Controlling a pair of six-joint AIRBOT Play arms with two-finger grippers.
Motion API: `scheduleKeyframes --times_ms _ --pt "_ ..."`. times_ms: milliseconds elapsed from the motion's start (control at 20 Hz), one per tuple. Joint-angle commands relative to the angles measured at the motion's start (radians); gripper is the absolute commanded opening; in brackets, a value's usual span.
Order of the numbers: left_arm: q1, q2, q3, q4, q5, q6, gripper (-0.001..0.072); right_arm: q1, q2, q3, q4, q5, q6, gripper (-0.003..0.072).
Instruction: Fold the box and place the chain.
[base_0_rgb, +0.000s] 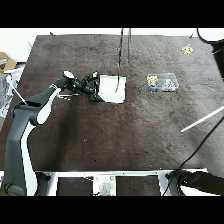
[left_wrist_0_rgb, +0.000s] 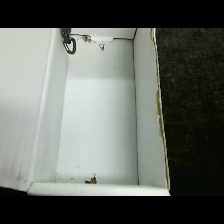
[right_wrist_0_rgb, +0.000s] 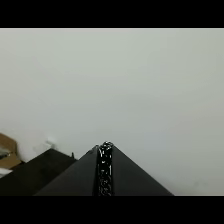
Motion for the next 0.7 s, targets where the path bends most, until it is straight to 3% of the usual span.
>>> scheduleKeyframes --times_ms 0,200,500,550,600,650 --pt "0.001 -0.001 0.0 0.0 0.0 0.0 0.0389 0.009 -0.038 -0.012 0.003 0.125 0.061 -0.0001" --pt "0.001 -0.001 0.0 0.0 0.0 0.0 0.0388 0.008 -0.039 -0.195 0.003 0.199 0.071 -0.0002" --pt "0.001 -0.001 0.0 0.0 0.0 0.0 0.0388 0.006 -0.06 -0.573 0.003 -0.005 0.125 0.0" --pt "0.001 -0.001 0.0 0.0 0.0 0.0 0.0388 0.004 -0.072 -0.591 0.003 -0.003 0.15 0.0106" --pt "0.001 -0.001 0.0 0.0 0.0 0.0 0.0388 -0.002 -0.085 -0.597 0.003 0.004 0.176 0.0307" --pt "0.001 -0.001 0.0 0.0 0.0 0.0 0.0388 -0.01 -0.088 -0.597 0.003 0.01 0.183 0.0404"
